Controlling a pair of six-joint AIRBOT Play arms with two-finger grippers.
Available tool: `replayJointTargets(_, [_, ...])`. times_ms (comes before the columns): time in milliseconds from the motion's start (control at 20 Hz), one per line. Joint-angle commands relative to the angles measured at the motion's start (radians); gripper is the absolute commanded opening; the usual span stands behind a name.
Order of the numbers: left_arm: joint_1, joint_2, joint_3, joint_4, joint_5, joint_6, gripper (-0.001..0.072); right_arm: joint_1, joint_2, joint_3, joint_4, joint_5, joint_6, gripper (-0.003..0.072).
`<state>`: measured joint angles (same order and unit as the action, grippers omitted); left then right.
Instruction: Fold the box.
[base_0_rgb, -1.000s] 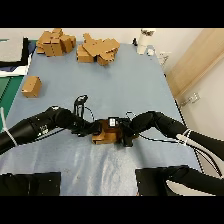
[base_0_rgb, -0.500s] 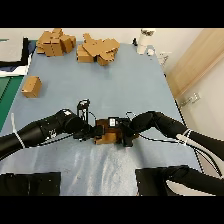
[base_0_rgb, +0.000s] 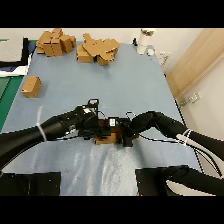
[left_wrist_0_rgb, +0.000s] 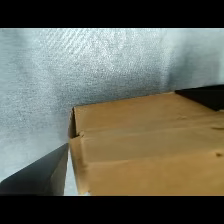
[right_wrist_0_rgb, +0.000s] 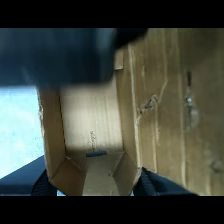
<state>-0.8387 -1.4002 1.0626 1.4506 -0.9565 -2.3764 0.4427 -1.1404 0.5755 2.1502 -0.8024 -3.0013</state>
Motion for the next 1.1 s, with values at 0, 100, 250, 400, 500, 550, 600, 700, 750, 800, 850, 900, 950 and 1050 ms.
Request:
replayJointTargets(0, [-0.029, -0.067, 0.067, 0.063, -0.08, -0.015, 0.0523, 0.0, 0.001, 0.0, 0.0, 0.0, 0.0, 0.06])
replayJointTargets(100, [-0.027, -0.068, 0.069, 0.066, -0.082, -0.021, 0.0523, 0.0, 0.001, 0.0, 0.0, 0.0, 0.0, 0.0599])
replayJointTargets(250, [-0.028, -0.074, 0.069, 0.088, -0.079, -0.021, 0.0523, 0.0, 0.001, 0.0, 0.0, 0.0, 0.0, 0.0599])
replayJointTargets(400, [-0.028, -0.091, 0.068, 0.098, -0.079, -0.021, 0.0522, 0.0, 0.001, 0.0, 0.0, 0.0, 0.0, 0.0599])
replayJointTargets(500, [-0.028, -0.103, 0.069, 0.094, -0.074, -0.023, 0.0474, 0.0, 0.001, 0.0, 0.0, 0.0, 0.0, 0.06])
replayJointTargets(550, [-0.028, -0.105, 0.069, 0.094, -0.067, -0.023, 0.0338, 0.0, 0.001, 0.0, 0.0, 0.0, 0.0, 0.0599])
replayJointTargets(600, [-0.028, -0.105, 0.069, 0.094, -0.057, -0.023, 0.0216, 0.0, 0.001, 0.0, 0.0, 0.0, 0.0, 0.0599])
replayJointTargets(700, [-0.028, -0.105, 0.069, 0.094, -0.035, -0.024, 0.001, 0.0, 0.001, 0.0, 0.0, 0.0, 0.0, 0.0599])
replayJointTargets(750, [-0.028, -0.105, 0.069, 0.092, -0.031, -0.026, 0.0011, 0.0, 0.001, 0.0, 0.0, 0.0, 0.0, 0.0599])
replayJointTargets(800, [-0.028, -0.105, 0.069, 0.09, -0.031, -0.025, 0.0011, 0.0, 0.001, 0.0, 0.0, 0.0, 0.0, 0.06])
replayJointTargets(850, [-0.028, -0.105, 0.069, 0.09, -0.032, -0.025, 0.0011, 0.0, 0.001, 0.0, 0.0, 0.0, 0.0, 0.0599])
replayJointTargets(900, [-0.028, -0.105, 0.069, 0.087, -0.033, -0.025, 0.0011, 0.0, 0.001, 0.0, 0.0, 0.0, 0.0, 0.0599])
replayJointTargets(950, [-0.028, -0.105, 0.069, 0.08, -0.034, -0.025, 0.0011, 0.0, 0.001, 0.0, 0.0, 0.0, 0.0, 0.0599])
replayJointTargets(1050, [-0.028, -0.105, 0.069, 0.071, -0.035, -0.021, 0.0012, 0.0, 0.001, 0.0, 0.0, 0.0, 0.0, 0.0599])
